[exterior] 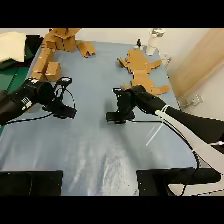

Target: Fold the box.

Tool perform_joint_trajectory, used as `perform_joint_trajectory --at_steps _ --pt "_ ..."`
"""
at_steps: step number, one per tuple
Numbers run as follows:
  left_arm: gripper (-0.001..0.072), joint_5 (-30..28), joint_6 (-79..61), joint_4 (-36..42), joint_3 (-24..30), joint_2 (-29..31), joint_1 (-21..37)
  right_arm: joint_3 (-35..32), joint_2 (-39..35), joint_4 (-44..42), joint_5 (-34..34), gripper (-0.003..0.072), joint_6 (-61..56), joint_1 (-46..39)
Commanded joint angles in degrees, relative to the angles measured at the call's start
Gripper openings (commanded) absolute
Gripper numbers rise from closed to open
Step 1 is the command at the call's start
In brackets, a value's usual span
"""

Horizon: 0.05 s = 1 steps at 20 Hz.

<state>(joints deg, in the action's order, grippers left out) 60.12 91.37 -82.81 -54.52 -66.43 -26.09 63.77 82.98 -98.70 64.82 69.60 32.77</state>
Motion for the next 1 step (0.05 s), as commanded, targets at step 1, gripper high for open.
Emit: perform_joint_trajectory --at_steps 1 --pt "0.0012 -0.09 0.15 0.11 0.11 0.09 0.0 0.07 0.15 -0.11 0.11 0.0003 0.11 0.07"
